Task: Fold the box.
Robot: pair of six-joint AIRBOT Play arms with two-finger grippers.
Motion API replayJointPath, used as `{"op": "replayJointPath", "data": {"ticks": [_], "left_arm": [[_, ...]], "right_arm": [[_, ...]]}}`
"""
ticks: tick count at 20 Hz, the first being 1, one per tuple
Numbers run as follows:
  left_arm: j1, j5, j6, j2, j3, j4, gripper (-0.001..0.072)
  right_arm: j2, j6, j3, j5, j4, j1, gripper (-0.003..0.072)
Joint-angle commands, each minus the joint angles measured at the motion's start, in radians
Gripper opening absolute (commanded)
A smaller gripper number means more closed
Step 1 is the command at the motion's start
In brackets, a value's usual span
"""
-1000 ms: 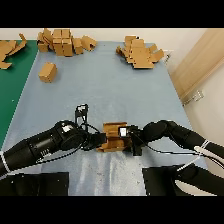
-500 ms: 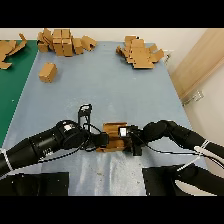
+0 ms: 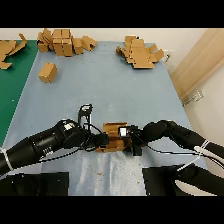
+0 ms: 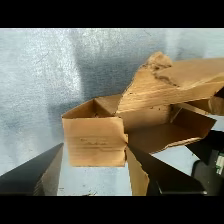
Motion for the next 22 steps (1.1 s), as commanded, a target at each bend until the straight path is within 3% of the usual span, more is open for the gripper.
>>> {"op": "replayJointPath", "data": {"ticks": [1,2,4,5,6,8,10,14,19,22], "left_arm": [[0.028,-0.042,0.002,0.069,0.001,0.029,0.0596],[0.054,-0.098,0.0,0.117,0.001,0.051,0.0552],[0.114,-0.27,-0.006,0.208,0.0,0.12,0.004],[0.138,-0.346,-0.016,0.244,0.0,0.154,0.0011],[0.164,-0.399,-0.042,0.275,-0.004,0.179,0.0011],[0.212,-0.396,-0.08,0.311,-0.045,0.175,0.0011],[0.235,-0.314,-0.081,0.313,-0.111,0.107,0.001],[0.233,-0.044,0.039,0.268,-0.249,-0.153,0.001],[0.233,0.072,0.274,0.138,-0.29,-0.396,0.001],[0.232,0.087,0.31,0.082,-0.29,-0.423,0.001]], "right_arm": [[0.0,0.0,0.0,0.0,0.0,0.0,0.0506],[0.0,0.0,0.0,0.0,0.0,0.0,0.0506],[0.0,0.0,0.0,0.0,0.0,0.0,0.0506],[0.0,0.0,0.0,0.0,0.0,0.0,0.0507],[0.0,0.0,0.0,0.0,0.0,0.0,0.0506],[0.0,0.0,0.0,0.0,0.0,0.0,0.0507],[0.0,0.0,0.0,0.0,0.0,0.0,0.0506],[0.0,0.0,0.0,0.0,0.0,0.0,0.0506],[0.0,0.0,0.0,0.001,0.0,0.0,0.0507],[0.0,0.0,0.0,0.0,0.0,0.0,0.0507]]}}
